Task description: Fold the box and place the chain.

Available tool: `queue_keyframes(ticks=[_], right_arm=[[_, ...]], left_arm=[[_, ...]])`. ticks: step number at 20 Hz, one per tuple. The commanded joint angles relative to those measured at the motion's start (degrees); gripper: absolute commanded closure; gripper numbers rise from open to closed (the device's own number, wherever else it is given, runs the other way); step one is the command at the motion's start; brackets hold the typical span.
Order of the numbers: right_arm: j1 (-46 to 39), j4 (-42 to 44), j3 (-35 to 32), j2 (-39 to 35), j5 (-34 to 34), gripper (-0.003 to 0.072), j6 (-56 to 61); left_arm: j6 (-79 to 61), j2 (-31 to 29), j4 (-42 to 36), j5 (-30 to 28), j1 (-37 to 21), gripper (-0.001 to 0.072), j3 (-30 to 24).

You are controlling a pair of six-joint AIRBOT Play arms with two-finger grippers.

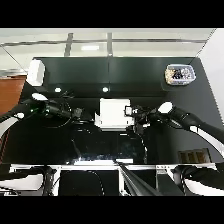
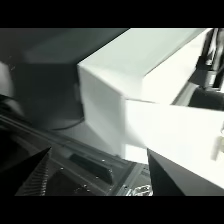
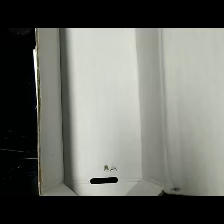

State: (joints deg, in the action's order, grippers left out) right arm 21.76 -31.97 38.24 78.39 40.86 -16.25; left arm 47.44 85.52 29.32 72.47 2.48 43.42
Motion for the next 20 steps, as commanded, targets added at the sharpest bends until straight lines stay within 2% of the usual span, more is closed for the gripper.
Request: queue_keyframes(ticks=[1,4,8,11,12,17,20], right_arm=[[0.04,0.0,0.0,0.04,0.02,0.0496,0.0],[0.04,0.0,0.0,0.04,0.02,0.0496,0.0],[0.04,0.0,0.0,0.04,0.02,0.0495,0.0],[0.04,0.0,0.0,0.04,0.02,0.0496,0.0],[0.04,0.0,0.0,0.04,0.02,0.0496,0.02],[0.04,0.0,0.0,0.04,0.02,0.0495,0.0],[0.04,0.0,0.0,0.04,0.04,0.0496,0.0]], left_arm=[[2.38,0.0,-0.02,1.05,0.83,-0.0001,2.75],[6.23,0.0,0.85,0.22,4.07,0.0003,4.81],[17.35,0.0,7.85,-2.23,9.35,0.0026,8.92],[22.58,0.0,9.01,-2.32,12.22,0.0099,11.15],[24.52,0.0,9.97,-2.54,13.25,0.01,11.74],[35.1,0.0,19.19,-8.72,18.86,0.0099,14.47],[41.44,0.0,26.97,-9.42,22.03,0.0099,16.13]])
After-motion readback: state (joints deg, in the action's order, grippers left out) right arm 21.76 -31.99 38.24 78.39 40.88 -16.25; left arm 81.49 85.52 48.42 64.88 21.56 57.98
